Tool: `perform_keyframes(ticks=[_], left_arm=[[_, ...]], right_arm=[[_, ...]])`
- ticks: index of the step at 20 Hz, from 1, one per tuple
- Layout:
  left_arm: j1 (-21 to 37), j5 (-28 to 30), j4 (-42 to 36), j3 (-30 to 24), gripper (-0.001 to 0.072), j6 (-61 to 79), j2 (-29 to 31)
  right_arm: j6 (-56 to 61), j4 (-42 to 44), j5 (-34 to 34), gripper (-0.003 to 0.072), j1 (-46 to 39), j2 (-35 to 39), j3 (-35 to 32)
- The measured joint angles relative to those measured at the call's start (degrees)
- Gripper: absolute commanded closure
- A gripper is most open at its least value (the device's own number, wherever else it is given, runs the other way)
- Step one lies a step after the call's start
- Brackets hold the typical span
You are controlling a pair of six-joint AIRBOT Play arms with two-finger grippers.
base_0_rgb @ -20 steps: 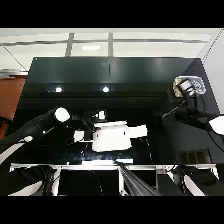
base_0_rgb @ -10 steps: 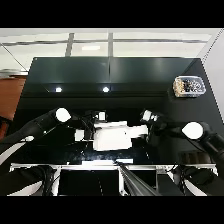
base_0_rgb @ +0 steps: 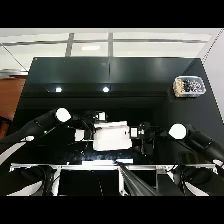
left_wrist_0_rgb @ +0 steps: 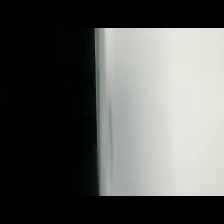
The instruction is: Fold the box and place the chain.
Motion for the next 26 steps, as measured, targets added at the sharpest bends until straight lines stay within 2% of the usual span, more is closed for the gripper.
perform_keyframes(ticks=[4,15,26], left_arm=[[0.00,0.00,0.04,0.00,0.0678,0.00,0.00],[-0.02,-0.02,0.07,0.00,0.0678,-0.02,0.00],[0.00,-0.07,0.04,0.00,0.0678,-0.04,0.00]], right_arm=[[-1.66,2.29,-1.29,-0.0017,2.86,-1.55,0.00],[-1.46,2.78,-11.63,-0.0016,9.55,-5.16,0.04],[6.91,0.70,-16.37,-0.0016,9.86,0.81,0.81]])
